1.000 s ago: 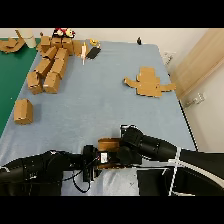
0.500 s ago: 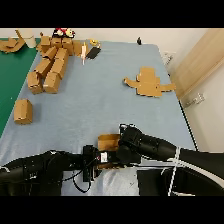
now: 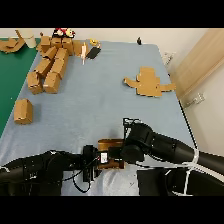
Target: Fold the box.
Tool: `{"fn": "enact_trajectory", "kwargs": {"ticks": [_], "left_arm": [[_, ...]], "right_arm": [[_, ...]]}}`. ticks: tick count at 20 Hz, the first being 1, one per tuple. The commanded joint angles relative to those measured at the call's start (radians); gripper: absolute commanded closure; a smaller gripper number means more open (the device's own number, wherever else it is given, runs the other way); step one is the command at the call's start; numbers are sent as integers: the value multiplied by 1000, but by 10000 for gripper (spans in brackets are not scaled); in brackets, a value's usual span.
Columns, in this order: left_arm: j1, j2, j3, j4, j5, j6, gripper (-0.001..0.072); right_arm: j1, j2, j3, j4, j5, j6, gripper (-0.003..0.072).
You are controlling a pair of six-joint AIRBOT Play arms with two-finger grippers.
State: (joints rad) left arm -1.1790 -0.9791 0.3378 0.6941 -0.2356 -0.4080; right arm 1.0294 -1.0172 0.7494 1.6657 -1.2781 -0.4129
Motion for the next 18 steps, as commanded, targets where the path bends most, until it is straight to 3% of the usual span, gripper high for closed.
{"fn": "enact_trajectory", "kwargs": {"ticks": [1, 4, 6, 8, 11, 13, 15, 18], "left_arm": [[0, 0, 0, 0, 0, 0, 225], [0, 0, 0, 1, 0, 0, 225], [0, 0, 0, 0, 0, 0, 225], [0, 0, 0, 0, 0, 0, 225], [0, 0, 0, 0, 0, 0, 226], [0, 0, 0, 0, 0, 0, 225], [0, 0, 0, 0, 0, 0, 225], [0, 0, 0, 0, 0, 0, 225]], "right_arm": [[0, 61, 3, -8, -14, 47, 362], [0, 113, 3, -9, -14, 77, 368], [-2, 151, 2, -29, -23, 85, 414], [-19, 187, 0, -78, -86, 82, 687], [-158, 240, -26, -90, -108, -59, 687], [-315, 267, -67, -63, -39, -216, 687], [-505, 272, -119, 68, 101, -461, 688], [-811, 196, -193, 517, 235, -977, 688]]}}
